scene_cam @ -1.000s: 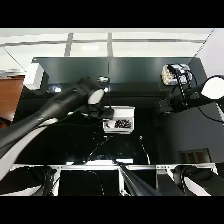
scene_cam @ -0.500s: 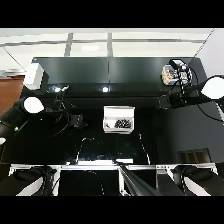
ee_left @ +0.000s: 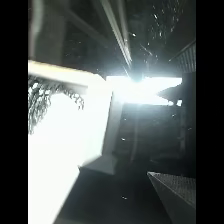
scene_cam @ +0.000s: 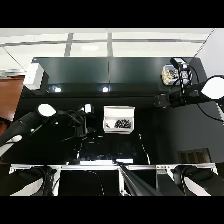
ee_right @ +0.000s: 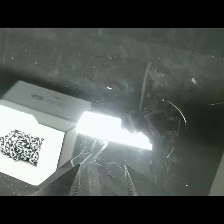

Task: Fold the box and place the chain.

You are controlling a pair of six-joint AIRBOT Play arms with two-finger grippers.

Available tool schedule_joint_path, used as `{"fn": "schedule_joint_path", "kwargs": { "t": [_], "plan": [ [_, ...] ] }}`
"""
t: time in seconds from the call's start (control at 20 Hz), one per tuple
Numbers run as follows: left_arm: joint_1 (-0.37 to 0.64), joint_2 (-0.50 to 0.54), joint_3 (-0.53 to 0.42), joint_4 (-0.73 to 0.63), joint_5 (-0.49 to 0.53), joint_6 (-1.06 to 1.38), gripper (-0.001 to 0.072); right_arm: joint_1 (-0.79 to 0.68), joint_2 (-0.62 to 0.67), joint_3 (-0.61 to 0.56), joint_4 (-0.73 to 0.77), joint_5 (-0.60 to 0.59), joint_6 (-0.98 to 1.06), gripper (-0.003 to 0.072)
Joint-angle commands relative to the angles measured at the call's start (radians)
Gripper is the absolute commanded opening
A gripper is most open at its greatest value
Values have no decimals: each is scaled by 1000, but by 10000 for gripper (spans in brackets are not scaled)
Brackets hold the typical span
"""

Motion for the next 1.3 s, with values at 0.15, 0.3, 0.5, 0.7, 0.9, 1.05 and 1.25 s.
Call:
{"fn": "schedule_joint_path", "kwargs": {
  "t": [0.15,0.3,0.5,0.7,0.9,1.05,1.25],
  "plan": [
    [-26,-140,68,-158,-25,188,720,0,0,1,14,-4,21,336],
    [-56,-167,92,-150,-23,188,720,0,0,1,14,-4,21,335],
    [-99,-181,117,-120,-23,165,719,0,0,1,14,-5,21,336],
    [-100,-193,122,-121,-23,148,718,0,0,1,14,-8,21,336],
    [-100,-193,122,-126,-22,149,625,0,-5,-17,36,-113,21,336],
    [-100,-193,122,-126,-21,148,478,9,-42,-64,148,-311,20,468],
    [-100,-193,122,-128,-19,148,465,102,-196,-73,290,-448,-132,716]
  ]
}}
